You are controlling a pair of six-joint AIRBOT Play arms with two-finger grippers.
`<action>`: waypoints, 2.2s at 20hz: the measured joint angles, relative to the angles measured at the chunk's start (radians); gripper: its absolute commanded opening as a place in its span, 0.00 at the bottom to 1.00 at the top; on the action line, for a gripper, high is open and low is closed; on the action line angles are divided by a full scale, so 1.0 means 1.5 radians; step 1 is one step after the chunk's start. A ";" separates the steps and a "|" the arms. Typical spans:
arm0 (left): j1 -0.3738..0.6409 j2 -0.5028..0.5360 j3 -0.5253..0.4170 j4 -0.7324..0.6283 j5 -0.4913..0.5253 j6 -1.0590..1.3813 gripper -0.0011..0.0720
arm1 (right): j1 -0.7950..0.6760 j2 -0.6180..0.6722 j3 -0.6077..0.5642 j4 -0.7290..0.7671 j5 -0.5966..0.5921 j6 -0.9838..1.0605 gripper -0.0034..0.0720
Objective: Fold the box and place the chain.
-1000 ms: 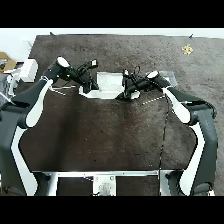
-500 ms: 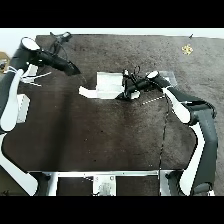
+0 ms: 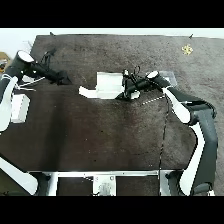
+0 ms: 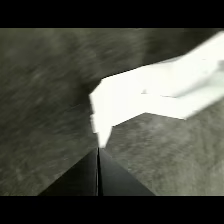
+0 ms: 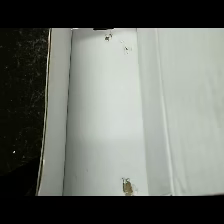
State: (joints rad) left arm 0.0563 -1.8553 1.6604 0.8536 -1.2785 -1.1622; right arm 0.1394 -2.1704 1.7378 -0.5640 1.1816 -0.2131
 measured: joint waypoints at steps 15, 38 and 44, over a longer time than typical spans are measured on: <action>-0.055 -0.111 -0.067 -0.175 0.067 0.025 0.03 | 0.000 0.000 0.000 0.000 0.000 0.000 0.64; -0.180 -0.113 0.108 -0.075 0.029 -0.100 0.51 | 0.000 0.000 0.000 0.000 0.000 0.000 0.64; -0.242 -0.114 0.174 0.114 0.020 -0.236 0.51 | 0.000 0.000 0.000 0.000 0.000 0.000 0.64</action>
State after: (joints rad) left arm -0.3073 -2.0262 1.9209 1.0252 -1.2480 -1.5158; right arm 0.1394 -2.1704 1.7378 -0.5640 1.1820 -0.2131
